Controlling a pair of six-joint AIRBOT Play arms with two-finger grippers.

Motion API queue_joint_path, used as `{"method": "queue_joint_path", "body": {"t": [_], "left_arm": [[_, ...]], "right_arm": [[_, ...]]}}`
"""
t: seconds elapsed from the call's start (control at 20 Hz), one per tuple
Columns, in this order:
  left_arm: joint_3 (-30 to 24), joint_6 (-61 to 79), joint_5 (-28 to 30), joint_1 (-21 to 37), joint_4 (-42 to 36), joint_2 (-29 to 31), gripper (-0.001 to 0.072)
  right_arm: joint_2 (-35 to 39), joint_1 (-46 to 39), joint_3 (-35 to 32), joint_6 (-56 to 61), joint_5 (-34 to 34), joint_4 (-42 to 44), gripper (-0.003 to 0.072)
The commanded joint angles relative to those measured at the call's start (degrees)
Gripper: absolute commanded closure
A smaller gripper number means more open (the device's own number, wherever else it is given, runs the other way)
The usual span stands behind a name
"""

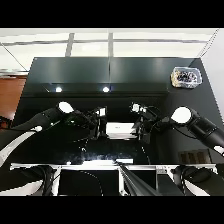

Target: Fold the box and place the chain.

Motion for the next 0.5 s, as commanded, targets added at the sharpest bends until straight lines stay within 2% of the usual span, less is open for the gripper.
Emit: {"method": "queue_joint_path", "body": {"t": [0.0,0.25,0.45], "left_arm": [[0.0,0.0,0.0,0.0,0.0,0.0,0.0226],[0.0,0.0,0.0,0.0,0.0,0.0,0.0226],[0.0,0.0,0.0,0.0,0.0,0.0,0.0226]], "right_arm": [[0.0,0.0,-0.2,1.2,-0.3,0.4,0.0412],[0.6,-0.3,1.8,9.4,3.3,1.2,0.0412],[1.0,-3.5,4.2,16.9,11.4,2.5,0.0413]]}}
